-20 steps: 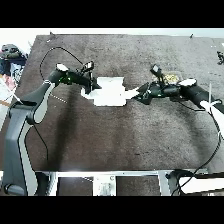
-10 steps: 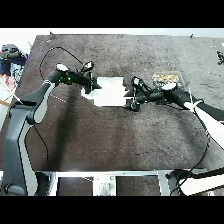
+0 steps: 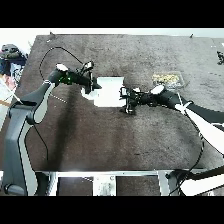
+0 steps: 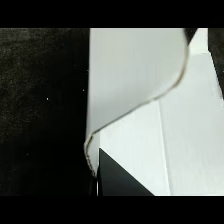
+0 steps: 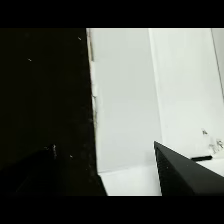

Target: Fold the box and place the chain.

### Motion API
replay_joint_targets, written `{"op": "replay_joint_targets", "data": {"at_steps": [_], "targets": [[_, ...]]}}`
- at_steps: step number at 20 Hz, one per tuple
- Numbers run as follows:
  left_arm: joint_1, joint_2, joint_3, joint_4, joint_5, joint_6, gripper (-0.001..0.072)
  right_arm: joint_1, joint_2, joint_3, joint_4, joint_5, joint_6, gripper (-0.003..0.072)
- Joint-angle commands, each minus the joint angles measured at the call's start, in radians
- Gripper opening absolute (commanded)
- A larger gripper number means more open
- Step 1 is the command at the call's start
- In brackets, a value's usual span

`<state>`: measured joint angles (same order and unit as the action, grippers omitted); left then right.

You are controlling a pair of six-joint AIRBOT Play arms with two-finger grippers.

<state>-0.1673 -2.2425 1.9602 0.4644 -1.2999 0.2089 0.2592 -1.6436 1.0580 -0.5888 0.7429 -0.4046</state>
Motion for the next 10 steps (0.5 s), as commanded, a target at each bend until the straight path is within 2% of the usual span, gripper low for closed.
{"op": "replay_joint_targets", "data": {"at_steps": [1,10], "targets": [[0.000,-0.001,0.000,-0.001,0.002,-0.020,0.0012,0.016,-0.015,0.002,-0.031,-0.037,0.013,0.0716],[0.000,-0.012,0.000,0.002,0.010,-0.018,0.0012,0.015,-0.017,0.002,-0.018,-0.117,0.043,0.0714]]}}
